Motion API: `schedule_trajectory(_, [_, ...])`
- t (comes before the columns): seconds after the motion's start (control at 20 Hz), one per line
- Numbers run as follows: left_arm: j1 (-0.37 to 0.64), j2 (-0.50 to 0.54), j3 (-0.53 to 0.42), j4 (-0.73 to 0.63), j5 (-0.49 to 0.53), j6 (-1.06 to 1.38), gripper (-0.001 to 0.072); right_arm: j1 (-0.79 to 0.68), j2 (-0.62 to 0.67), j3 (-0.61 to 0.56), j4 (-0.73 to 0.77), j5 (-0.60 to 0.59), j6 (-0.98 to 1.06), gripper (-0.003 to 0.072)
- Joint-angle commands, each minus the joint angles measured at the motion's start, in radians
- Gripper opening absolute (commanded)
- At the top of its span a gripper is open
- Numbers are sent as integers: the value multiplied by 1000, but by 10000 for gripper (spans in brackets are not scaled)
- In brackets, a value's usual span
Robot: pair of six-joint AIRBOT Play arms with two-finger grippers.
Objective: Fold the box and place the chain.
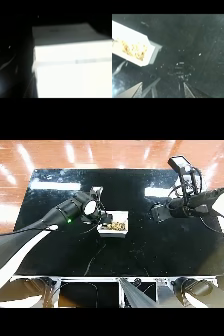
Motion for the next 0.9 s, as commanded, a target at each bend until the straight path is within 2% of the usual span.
schedule_trajectory(0.0, [36,52,20,-107,-172,223,489,24,0,-1,34,76,-64,612])
schedule_trajectory(0.05, [50,79,18,-129,-222,268,489,35,0,-1,35,77,-63,605])
schedule_trajectory(0.15, [61,151,3,-86,-305,310,489,43,0,-1,35,75,-28,605])
schedule_trajectory(0.25, [70,253,-40,-27,-326,332,489,43,0,-1,35,76,20,605])
schedule_trajectory(0.35, [108,380,-122,-22,-314,358,489,43,0,-1,52,39,20,605])
schedule_trajectory(0.5, [212,615,-327,-103,-261,356,489,37,-32,5,37,-116,30,619])
schedule_trajectory(0.55, [232,695,-404,-173,-238,355,490,26,-71,25,33,-134,30,695])
schedule_trajectory(0.6, [237,764,-474,-238,-202,355,490,14,-130,62,36,-137,15,709])
schedule_trajectory(0.75, [235,914,-652,-389,-64,349,490,4,-366,240,117,-119,-132,709])
schedule_trajectory(0.85, [235,942,-720,-449,-8,349,490,4,-555,395,173,-74,-231,708])
